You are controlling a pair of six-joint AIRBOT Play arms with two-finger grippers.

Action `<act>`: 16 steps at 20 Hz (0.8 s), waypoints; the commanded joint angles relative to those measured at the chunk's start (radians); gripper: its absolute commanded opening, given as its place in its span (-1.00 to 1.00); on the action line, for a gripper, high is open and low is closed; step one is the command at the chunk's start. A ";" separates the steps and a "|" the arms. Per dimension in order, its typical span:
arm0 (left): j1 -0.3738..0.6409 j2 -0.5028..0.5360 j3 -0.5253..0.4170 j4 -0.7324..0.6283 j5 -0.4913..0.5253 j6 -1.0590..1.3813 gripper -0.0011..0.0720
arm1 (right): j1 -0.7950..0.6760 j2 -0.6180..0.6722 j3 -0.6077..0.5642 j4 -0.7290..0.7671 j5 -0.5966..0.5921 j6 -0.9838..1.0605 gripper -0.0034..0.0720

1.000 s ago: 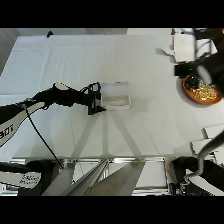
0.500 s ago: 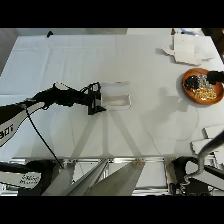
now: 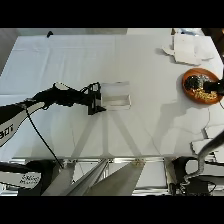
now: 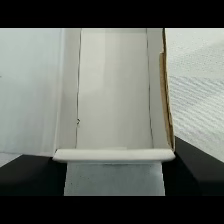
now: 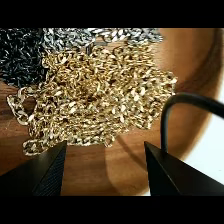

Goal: Fold the box and place the chain.

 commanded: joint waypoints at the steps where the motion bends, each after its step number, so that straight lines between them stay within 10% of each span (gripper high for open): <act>1: 0.000 0.000 0.000 0.000 0.000 0.000 -0.55 | -0.004 -0.078 0.001 0.045 -0.022 -0.033 0.51; 5: 0.000 0.000 0.000 0.000 0.000 0.001 -0.55 | -0.004 -0.128 0.001 0.111 -0.039 -0.081 0.30; 9: 0.000 0.001 0.000 0.000 0.000 0.001 -0.55 | -0.004 -0.127 0.001 0.103 -0.030 -0.081 -0.88; 16: 0.000 0.001 0.000 0.000 0.000 0.000 -0.55 | -0.003 -0.051 0.001 0.105 0.042 -0.081 -0.87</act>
